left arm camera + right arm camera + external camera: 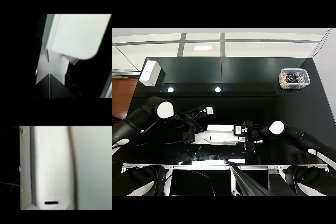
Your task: Fold the box and place the chain.
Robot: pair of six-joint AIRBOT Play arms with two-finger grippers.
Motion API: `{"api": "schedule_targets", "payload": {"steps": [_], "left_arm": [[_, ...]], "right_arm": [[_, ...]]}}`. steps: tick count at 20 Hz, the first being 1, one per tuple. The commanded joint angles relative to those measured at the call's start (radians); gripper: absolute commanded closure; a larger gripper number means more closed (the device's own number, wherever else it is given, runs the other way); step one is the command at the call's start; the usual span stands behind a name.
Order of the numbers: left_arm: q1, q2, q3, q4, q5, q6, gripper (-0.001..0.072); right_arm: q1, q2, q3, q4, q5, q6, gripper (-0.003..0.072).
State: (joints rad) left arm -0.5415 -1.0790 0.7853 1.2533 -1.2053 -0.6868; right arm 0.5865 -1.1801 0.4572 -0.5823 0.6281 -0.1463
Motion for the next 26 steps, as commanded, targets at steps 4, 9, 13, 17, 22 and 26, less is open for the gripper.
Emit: {"api": "schedule_targets", "payload": {"steps": [4, 9, 13, 17, 22, 26], "left_arm": [[-0.005, 0.049, -0.049, -0.384, -0.029, -0.099, 0.068], [0.0, -0.002, -0.111, -0.581, 0.452, -0.056, 0.0678], [0.0, -0.083, -0.111, -0.577, 0.597, -0.046, 0.0679], [-0.005, -0.163, -0.111, -0.528, 0.515, -0.046, 0.068], [-0.032, -0.197, -0.103, -0.446, 0.489, -0.087, 0.068], [-0.002, -0.15, -0.04, -0.368, 0.422, -0.089, 0.068]], "right_arm": [[0.0, 0.0, -0.001, -0.013, 0.004, -0.008, 0.0198], [0.0, 0.0, -0.001, -0.013, 0.004, -0.007, 0.0198], [0.0, 0.0, -0.001, -0.013, 0.004, -0.008, 0.0198], [0.0, 0.0, -0.001, -0.013, 0.004, -0.007, 0.0198], [0.0, 0.0, -0.001, -0.013, 0.003, -0.007, 0.0198], [0.0, 0.0, -0.001, -0.013, 0.004, -0.004, 0.0198]]}}
